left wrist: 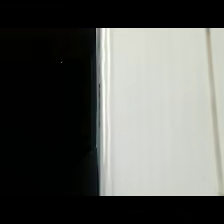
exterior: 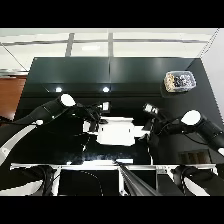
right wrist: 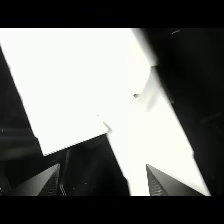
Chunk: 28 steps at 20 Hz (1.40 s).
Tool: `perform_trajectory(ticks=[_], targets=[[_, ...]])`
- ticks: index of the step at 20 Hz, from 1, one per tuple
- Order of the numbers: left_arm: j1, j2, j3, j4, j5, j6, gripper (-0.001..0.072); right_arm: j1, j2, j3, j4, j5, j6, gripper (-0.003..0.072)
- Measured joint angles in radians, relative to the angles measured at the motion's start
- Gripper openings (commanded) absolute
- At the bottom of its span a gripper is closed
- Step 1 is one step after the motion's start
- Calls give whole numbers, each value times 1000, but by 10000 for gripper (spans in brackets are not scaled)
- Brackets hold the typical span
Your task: Fold the box and place the chain.
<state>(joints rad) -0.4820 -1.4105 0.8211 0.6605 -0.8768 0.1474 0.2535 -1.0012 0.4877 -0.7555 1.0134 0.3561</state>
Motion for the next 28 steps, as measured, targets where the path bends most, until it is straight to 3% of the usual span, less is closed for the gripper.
perform_trajectory(ticks=[15, 23, 28], targets=[[-3, 0, 0, 2, -29, -49, 24, 325, -4, -64, -55, -317, -116, 621], [-4, 0, 0, 2, -32, -50, 24, 356, 1, -56, -14, -397, -114, 621], [-4, 0, 0, 1, -32, -53, 24, 339, 24, -12, -103, -402, -109, 621]])
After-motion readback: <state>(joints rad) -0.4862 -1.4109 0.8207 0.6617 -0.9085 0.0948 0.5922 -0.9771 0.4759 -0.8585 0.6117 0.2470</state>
